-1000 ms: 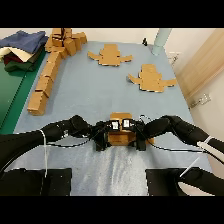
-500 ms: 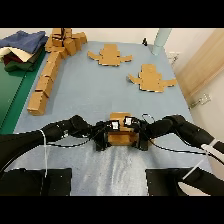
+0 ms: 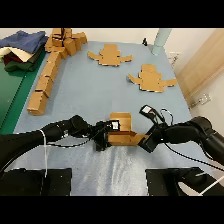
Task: Fold the box.
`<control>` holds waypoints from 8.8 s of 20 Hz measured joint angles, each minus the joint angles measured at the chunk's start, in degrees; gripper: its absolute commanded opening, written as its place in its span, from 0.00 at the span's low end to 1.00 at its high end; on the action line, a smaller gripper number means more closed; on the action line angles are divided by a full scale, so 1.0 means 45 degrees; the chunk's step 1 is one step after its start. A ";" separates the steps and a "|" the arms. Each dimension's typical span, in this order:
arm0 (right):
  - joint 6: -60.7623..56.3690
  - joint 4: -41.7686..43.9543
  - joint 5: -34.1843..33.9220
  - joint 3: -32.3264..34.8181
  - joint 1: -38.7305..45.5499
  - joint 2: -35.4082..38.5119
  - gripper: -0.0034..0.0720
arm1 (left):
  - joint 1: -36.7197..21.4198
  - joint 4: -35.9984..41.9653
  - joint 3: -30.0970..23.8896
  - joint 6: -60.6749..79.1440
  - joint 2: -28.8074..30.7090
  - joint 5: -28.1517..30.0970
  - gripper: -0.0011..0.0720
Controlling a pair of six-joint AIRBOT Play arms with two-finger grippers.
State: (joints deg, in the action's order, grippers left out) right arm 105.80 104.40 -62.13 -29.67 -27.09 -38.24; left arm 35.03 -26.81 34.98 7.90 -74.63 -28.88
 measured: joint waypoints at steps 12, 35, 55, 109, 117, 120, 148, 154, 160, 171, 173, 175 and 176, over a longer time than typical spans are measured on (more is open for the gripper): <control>-0.5066 0.1933 0.1365 0.0005 0.0000 0.0355 0.96 | 0.0000 0.0000 0.0000 0.0000 0.0000 0.0000 0.49; -0.3759 0.3254 0.3332 -0.3385 -0.0107 -0.7883 0.34 | 0.0000 0.0000 0.0000 0.0000 0.0005 0.0000 0.49; 0.1661 0.1496 -0.1700 -0.2132 -0.0253 -0.0651 0.85 | 0.0000 0.0000 0.0000 0.0000 0.0000 -0.0005 0.49; -0.6086 -0.5717 -0.0097 0.0117 0.1593 -0.2540 0.05 | 0.0000 0.0005 0.0000 -0.0005 0.0000 -0.0005 0.49; -0.5285 -0.0889 0.0452 0.0690 0.2346 -0.2254 0.05 | 0.0000 0.0005 0.0000 -0.0005 0.0000 0.0000 0.49; -0.5217 -0.0389 0.0418 0.0719 0.2385 -0.1666 0.05 | 0.0000 0.0005 0.0000 -0.0005 0.0000 -0.0005 0.49; -0.4269 0.3288 0.1647 -0.0860 0.0423 -0.3512 0.63 | 0.0000 0.0005 0.0000 -0.0005 0.0000 0.0000 0.49; -0.8155 0.0126 0.1938 -0.1224 -0.1370 -0.3755 0.63 | 0.0000 0.0005 0.0000 -0.0005 0.0000 -0.0005 0.49; -1.1545 -0.1962 0.1540 -0.2385 -0.3162 -0.5149 0.58 | 0.0000 0.0000 0.0000 -0.0005 0.0000 0.0000 0.49; -1.4994 -0.4192 -0.0418 -0.4012 -0.4566 -0.7402 0.25 | 0.0000 0.0000 0.0000 -0.0005 0.0000 0.0000 0.49; -1.5188 -0.4313 -0.0597 -0.4056 -0.4575 -0.7485 0.07 | 0.0000 0.0000 0.0000 -0.0005 0.0000 0.0000 0.49; -1.5280 -0.4357 -0.0631 -0.4080 -0.4590 -0.7558 0.05 | 0.0000 0.0000 0.0000 -0.0005 0.0000 0.0000 0.49; -1.5314 -0.4362 -0.0631 -0.4085 -0.4600 -0.7587 0.05 | 0.0000 0.0000 0.0000 -0.0005 0.0000 0.0000 0.49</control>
State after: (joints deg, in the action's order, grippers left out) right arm 36.88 84.77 -64.97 -48.05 -47.79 -72.38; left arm 35.03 -26.81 34.98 7.88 -74.63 -28.88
